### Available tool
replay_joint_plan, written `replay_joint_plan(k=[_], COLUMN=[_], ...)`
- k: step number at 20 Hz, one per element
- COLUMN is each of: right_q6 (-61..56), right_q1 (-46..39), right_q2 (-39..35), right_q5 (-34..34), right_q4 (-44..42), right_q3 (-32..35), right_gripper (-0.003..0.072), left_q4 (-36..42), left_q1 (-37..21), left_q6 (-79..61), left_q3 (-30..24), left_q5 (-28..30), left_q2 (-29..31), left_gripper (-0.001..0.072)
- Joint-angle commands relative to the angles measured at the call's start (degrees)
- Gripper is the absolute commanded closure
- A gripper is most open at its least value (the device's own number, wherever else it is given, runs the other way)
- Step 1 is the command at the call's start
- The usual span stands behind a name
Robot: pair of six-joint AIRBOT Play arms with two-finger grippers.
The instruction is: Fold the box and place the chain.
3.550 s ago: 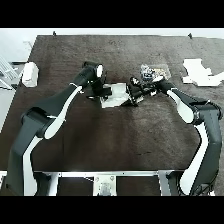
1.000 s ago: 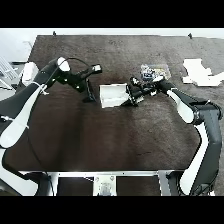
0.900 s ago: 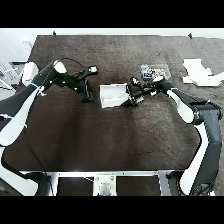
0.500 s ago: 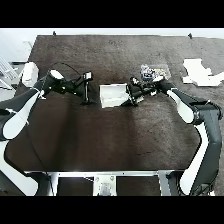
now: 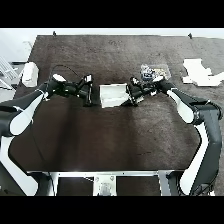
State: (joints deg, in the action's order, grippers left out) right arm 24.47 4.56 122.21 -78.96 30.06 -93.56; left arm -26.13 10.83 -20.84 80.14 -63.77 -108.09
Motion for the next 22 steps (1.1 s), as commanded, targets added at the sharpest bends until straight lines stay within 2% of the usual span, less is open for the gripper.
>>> replay_joint_plan(k=[1, 10, 16, 22], right_q6=[0.0, 0.0, 0.0, 0.0], right_q1=[0.0, 0.0, 0.0, 0.0], right_q2=[0.0, 0.0, 0.0, 0.0], right_q5=[0.0, 0.0, 0.0, 0.0], right_q4=[0.0, 0.0, 0.0, 0.0], right_q3=[0.0, 0.0, 0.0, 0.0], right_gripper=[0.0181, 0.0181, 0.0181, 0.0181], left_q4=[0.7, 1.0, 0.7, 0.9], left_q1=[1.3, 2.1, 2.1, 2.1], left_q6=[-0.7, 1.3, 3.0, 0.9], left_q3=[0.0, 1.3, 11.1, 11.7], left_q5=[1.5, 6.4, 0.8, 1.8], left_q2=[-0.9, -3.3, -10.4, -10.9], left_gripper=[-0.0011, -0.0011, -0.0011, -0.0011])
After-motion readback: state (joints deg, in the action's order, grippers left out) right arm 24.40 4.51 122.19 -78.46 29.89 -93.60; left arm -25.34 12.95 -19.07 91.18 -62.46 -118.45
